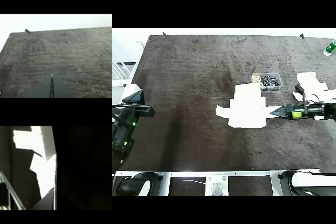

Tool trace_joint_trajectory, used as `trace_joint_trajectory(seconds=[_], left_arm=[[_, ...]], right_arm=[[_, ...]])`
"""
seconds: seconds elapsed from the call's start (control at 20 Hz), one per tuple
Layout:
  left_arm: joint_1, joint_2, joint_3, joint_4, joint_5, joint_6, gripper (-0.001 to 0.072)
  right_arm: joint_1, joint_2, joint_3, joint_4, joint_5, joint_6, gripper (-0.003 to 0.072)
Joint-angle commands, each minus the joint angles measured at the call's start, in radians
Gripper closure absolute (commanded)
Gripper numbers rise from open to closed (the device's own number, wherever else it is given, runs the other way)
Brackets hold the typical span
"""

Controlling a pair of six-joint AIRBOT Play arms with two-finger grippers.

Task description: Fold the box and place the chain.

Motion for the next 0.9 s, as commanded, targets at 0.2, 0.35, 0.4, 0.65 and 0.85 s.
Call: trace_joint_trajectory(seconds=[0.2, 0.35, 0.4, 0.65, 0.85], left_arm=[[0.0, 0.001, 0.001, 0.0, 0.0, 0.0, 0.0689], [0.0, 0.001, 0.001, 0.0, 0.0, 0.0, 0.0689], [0.0, 0.001, 0.001, 0.0, 0.0, 0.0, 0.0689], [0.0, 0.001, 0.001, 0.0, 0.012, 0.001, 0.0689], [0.0, 0.001, 0.001, 0.0, -0.023, 0.0, 0.0689]], right_arm=[[0.374, 0.048, -0.061, 0.258, -0.348, -0.016, 0.0677], [0.443, 0.032, -0.047, 0.243, -0.473, -0.018, 0.0677], [0.459, 0.013, -0.031, 0.219, -0.493, -0.02, 0.0677], [0.506, -0.061, 0.037, 0.154, -0.516, -0.02, 0.0677], [0.504, -0.06, 0.037, 0.153, -0.516, -0.02, 0.0677]])
